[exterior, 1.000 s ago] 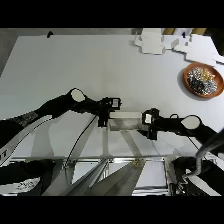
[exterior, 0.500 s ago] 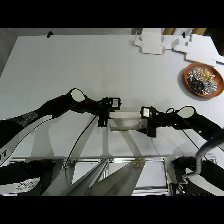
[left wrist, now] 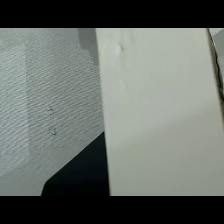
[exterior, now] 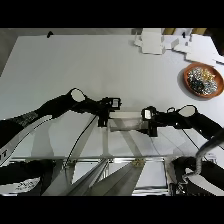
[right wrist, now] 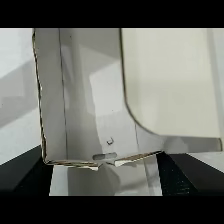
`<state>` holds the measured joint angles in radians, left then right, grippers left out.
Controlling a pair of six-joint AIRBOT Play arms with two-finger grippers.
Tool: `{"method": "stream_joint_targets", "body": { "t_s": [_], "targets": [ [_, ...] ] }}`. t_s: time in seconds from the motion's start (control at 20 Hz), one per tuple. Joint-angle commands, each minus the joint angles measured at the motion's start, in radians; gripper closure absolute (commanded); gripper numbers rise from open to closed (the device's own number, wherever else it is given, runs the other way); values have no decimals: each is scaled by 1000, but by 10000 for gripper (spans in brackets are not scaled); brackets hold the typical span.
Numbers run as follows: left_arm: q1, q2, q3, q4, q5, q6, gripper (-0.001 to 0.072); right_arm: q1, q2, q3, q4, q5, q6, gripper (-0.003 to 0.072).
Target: Fold the box and place the chain.
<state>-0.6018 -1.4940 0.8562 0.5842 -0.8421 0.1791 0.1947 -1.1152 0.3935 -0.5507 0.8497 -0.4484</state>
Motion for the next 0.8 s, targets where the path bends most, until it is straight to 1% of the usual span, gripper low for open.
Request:
{"method": "stream_joint_targets", "body": {
  "t_s": [0.0, 0.3, 0.4, 0.6, 0.75],
  "targets": [
    [0, 0, 0, 0, 0, 0, 701, 0, -1, -5, 13, 4, -2, 24],
    [0, 0, 0, 0, 0, 0, 701, 0, -1, -14, 13, 12, -2, 29],
    [0, 0, 0, 0, 0, 0, 701, 1, -1, -26, 36, 25, 2, 38],
    [0, 0, 0, 0, 0, 0, 701, 39, -1, -38, 55, -2, -5, 38],
    [0, 0, 0, 0, 0, 0, 701, 39, -1, -39, 50, -6, -5, 38]
  ]
}}
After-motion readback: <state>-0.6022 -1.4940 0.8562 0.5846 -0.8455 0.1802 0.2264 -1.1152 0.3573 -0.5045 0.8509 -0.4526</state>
